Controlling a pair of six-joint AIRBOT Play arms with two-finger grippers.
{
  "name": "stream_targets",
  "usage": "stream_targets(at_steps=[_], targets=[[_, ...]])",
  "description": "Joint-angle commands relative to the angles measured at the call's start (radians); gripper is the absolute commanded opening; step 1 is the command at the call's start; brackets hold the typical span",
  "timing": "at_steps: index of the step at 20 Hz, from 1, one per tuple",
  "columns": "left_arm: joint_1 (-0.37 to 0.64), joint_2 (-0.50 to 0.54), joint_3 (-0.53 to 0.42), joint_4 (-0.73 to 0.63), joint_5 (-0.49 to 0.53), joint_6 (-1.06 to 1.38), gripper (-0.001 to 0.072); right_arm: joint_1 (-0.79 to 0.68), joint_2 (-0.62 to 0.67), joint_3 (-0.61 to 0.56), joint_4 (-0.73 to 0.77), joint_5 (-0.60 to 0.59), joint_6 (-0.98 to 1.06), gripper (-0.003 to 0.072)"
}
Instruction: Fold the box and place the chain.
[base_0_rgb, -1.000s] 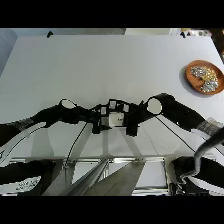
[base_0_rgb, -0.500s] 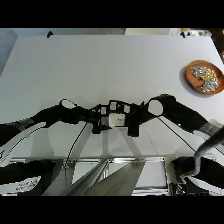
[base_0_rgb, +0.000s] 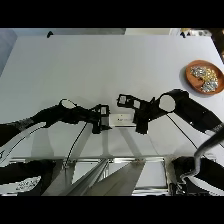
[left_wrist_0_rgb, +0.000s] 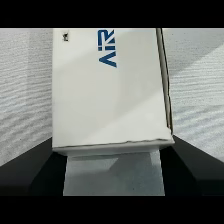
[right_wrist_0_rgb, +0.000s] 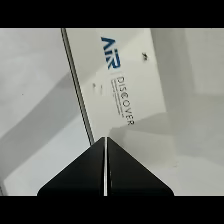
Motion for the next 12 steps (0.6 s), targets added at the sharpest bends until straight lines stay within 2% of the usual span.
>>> stream_targets(at_steps=[1,12], targets=[[0.0,0.001,0.001,0.0,0.0,0.0,0.0152,-0.016,0.002,0.0,0.0,0.027,0.004,0.002],[0.0,0.001,0.001,0.0,0.0,0.0,0.0152,-0.016,-0.022,-0.041,-0.002,0.024,0.008,0.002]])
